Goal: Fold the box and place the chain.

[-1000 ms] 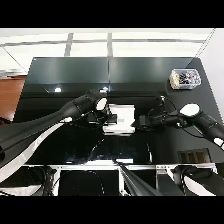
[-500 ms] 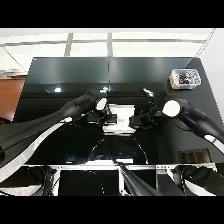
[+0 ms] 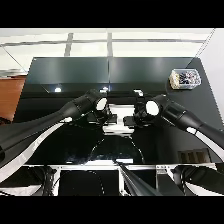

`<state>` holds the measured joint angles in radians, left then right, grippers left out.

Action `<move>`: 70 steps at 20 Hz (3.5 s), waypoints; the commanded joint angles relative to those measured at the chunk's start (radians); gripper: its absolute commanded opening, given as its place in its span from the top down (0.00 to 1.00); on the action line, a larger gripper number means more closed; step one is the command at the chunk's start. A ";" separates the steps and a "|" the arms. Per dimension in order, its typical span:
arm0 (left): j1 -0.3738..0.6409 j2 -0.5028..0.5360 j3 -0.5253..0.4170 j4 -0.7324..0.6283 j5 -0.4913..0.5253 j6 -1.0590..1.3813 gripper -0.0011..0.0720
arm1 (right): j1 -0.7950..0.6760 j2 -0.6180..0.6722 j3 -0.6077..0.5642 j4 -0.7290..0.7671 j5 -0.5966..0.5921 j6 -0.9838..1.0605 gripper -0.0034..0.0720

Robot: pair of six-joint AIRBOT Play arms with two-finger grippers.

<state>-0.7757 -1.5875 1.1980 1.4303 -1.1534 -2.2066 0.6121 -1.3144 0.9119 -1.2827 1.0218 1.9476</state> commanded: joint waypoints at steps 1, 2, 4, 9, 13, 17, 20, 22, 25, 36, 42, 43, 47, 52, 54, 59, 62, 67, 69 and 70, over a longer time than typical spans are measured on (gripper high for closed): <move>0.000 -0.001 0.000 0.000 0.000 0.000 0.95 | 0.008 -0.035 0.013 -0.034 0.006 0.073 0.47; 0.000 -0.001 0.000 0.000 0.000 0.000 0.95 | 0.010 -0.041 0.016 -0.033 0.018 0.083 0.52; 0.000 -0.001 0.000 0.000 0.000 0.000 0.95 | 0.016 -0.052 0.043 -0.035 0.050 0.083 0.61; 0.000 -0.001 0.000 0.000 -0.001 0.000 0.95 | 0.035 -0.115 0.134 -0.065 0.152 0.134 0.61; 0.000 -0.001 0.000 0.000 -0.004 0.000 0.94 | 0.042 -0.139 0.139 -0.083 0.177 0.206 0.64; 0.000 -0.001 0.000 0.000 -0.008 0.000 0.95 | 0.043 -0.147 0.139 -0.088 0.180 0.206 0.79; 0.000 -0.001 0.000 0.000 -0.008 0.000 0.95 | 0.042 -0.149 0.139 -0.085 0.172 0.208 0.94; 0.000 -0.001 0.000 0.000 -0.008 0.000 0.94 | 0.042 -0.149 0.140 -0.082 0.163 0.208 0.94; 0.000 -0.001 0.000 0.000 -0.008 0.000 0.94 | 0.042 -0.149 0.141 -0.081 0.165 0.196 0.93; 0.000 -0.001 0.000 -0.002 -0.011 0.000 0.95 | 0.029 -0.148 0.141 -0.080 0.165 0.201 0.89; 0.000 -0.001 0.000 -0.003 -0.011 0.000 0.95 | 0.005 -0.051 0.141 -0.095 0.206 0.022 0.51; 0.000 -0.001 0.000 -0.003 -0.011 0.000 0.95 | 0.005 -0.004 0.141 -0.095 0.230 -0.024 0.51; 0.000 -0.001 0.000 -0.003 -0.010 0.000 0.95 | -0.016 0.256 0.141 -0.365 0.282 -0.105 0.51; 0.000 -0.001 0.000 -0.003 -0.010 0.000 0.94 | -0.272 0.343 0.121 -0.814 -0.015 -0.098 0.51; 0.000 -0.001 0.000 -0.003 -0.010 0.000 0.95 | -0.448 0.313 0.070 -0.725 -0.282 -0.097 0.00; 0.000 -0.001 0.000 -0.003 -0.007 0.000 0.95 | -0.734 0.016 0.188 -0.285 -0.376 -0.097 0.00; 0.000 -0.001 0.000 -0.003 -0.007 0.000 0.95 | -0.783 -0.248 0.515 -0.160 -0.119 0.022 0.00; 0.000 -0.001 0.000 -0.003 -0.009 0.000 0.94 | -0.835 -0.564 0.911 0.052 0.215 0.248 0.18; 0.000 -0.001 0.000 -0.003 -0.008 0.000 0.94 | -0.839 -0.584 0.914 0.047 0.187 0.273 0.22; 0.000 -0.001 0.000 -0.003 -0.008 0.000 0.94 | -0.843 -0.589 0.914 0.040 0.177 0.288 0.22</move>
<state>-0.7757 -1.5883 1.1980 1.4273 -1.1625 -2.2066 -0.2134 -1.8317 1.7557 -1.2972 1.1431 2.1525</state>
